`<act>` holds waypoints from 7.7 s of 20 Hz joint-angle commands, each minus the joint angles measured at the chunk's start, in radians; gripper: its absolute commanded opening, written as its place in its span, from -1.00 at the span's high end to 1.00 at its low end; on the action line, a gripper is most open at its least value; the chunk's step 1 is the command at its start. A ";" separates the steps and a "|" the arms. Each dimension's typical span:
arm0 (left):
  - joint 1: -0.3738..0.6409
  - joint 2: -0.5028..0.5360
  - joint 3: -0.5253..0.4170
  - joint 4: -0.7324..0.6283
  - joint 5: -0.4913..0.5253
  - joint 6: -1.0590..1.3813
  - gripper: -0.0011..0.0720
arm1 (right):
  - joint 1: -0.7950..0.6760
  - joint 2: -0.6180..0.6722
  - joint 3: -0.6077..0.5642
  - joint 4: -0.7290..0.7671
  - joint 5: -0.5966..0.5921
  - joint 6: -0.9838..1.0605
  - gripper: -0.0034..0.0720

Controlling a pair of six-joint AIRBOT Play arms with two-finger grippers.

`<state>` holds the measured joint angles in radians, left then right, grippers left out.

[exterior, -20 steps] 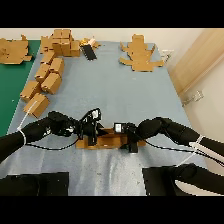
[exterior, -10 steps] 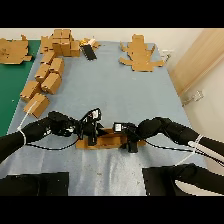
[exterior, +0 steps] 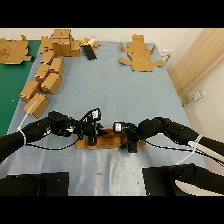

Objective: Fold the box.

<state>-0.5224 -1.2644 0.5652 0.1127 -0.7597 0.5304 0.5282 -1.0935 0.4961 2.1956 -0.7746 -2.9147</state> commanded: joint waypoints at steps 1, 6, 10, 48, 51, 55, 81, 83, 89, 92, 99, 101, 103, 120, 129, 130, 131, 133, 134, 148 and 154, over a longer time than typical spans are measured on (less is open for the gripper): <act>0.000 0.001 0.001 0.000 0.007 0.000 0.93 | 0.001 -0.001 -0.001 0.000 -0.005 0.002 -0.25; 0.000 0.001 0.001 0.000 0.024 0.000 0.93 | 0.001 -0.001 -0.001 0.000 -0.005 0.002 -0.25; 0.000 0.001 0.001 -0.001 0.029 0.000 0.23 | 0.001 -0.001 -0.001 0.000 -0.005 0.002 -0.25; -0.046 0.226 0.001 0.127 0.092 -1.809 0.94 | 0.001 -0.001 -0.001 0.000 -0.005 0.001 -0.25; -0.045 0.222 0.001 0.111 0.206 -1.805 0.94 | 0.001 -0.001 -0.001 0.000 -0.005 0.001 -0.25; -0.045 0.210 0.001 0.093 0.293 -1.804 0.94 | 0.001 -0.001 -0.001 0.000 -0.005 0.001 -0.25; -0.130 0.034 0.029 0.210 0.353 -1.828 0.95 | 0.001 -0.001 -0.001 0.000 -0.005 0.001 -0.25; -0.130 0.034 0.040 0.233 0.359 -1.830 0.95 | 0.001 -0.001 0.000 0.001 -0.005 0.001 -0.25; -0.130 0.060 0.117 0.235 0.298 -1.676 0.95 | 0.001 0.000 0.000 0.008 -0.024 0.001 -0.25; -0.130 0.138 0.117 0.325 0.353 -1.663 0.95 | 0.001 0.000 0.000 0.008 -0.032 0.001 -0.25; -0.130 0.366 0.066 0.613 0.285 -1.664 0.95 | 0.001 0.000 0.000 0.008 -0.031 0.001 -0.25; -0.130 0.470 0.002 0.685 0.259 -1.663 0.95 | 0.001 0.000 0.000 0.008 -0.031 0.001 -0.25; -0.122 0.571 -0.056 0.757 0.192 -1.648 0.94 | 0.001 0.000 0.000 0.008 -0.031 0.001 -0.25; -0.224 0.391 -0.074 0.870 0.022 -0.938 -0.85 | 0.001 0.000 0.000 0.007 -0.031 0.001 -0.25; -0.224 0.285 -0.051 0.822 0.091 -0.909 -0.85 | 0.001 0.000 0.000 0.008 -0.031 0.001 -0.25; -0.224 0.273 -0.047 0.822 0.099 -0.909 -0.85 | 0.001 0.000 0.000 0.008 -0.031 0.001 -0.25; -0.224 0.266 -0.041 0.822 0.109 -0.909 -0.85 | 0.001 0.000 0.000 0.008 -0.031 0.001 -0.25; -0.224 0.256 -0.025 0.822 0.126 -0.909 -0.85 | 0.001 0.000 0.000 0.008 -0.031 0.001 -0.25; -0.224 0.249 -0.015 0.822 0.125 -0.909 -0.85 | 0.001 0.000 0.000 0.008 -0.031 0.001 -0.25; -0.234 0.212 0.036 0.800 0.079 -0.908 0.43 | 0.001 0.000 0.000 0.008 -0.031 0.001 -0.25; -0.273 0.210 0.039 0.789 0.111 -0.881 0.69 | 0.001 0.000 0.000 0.008 -0.031 0.001 -0.25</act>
<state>-0.7784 -1.0534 0.6018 0.9115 -0.6731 -0.3611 0.5289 -1.0939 0.4950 2.2028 -0.8059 -2.9139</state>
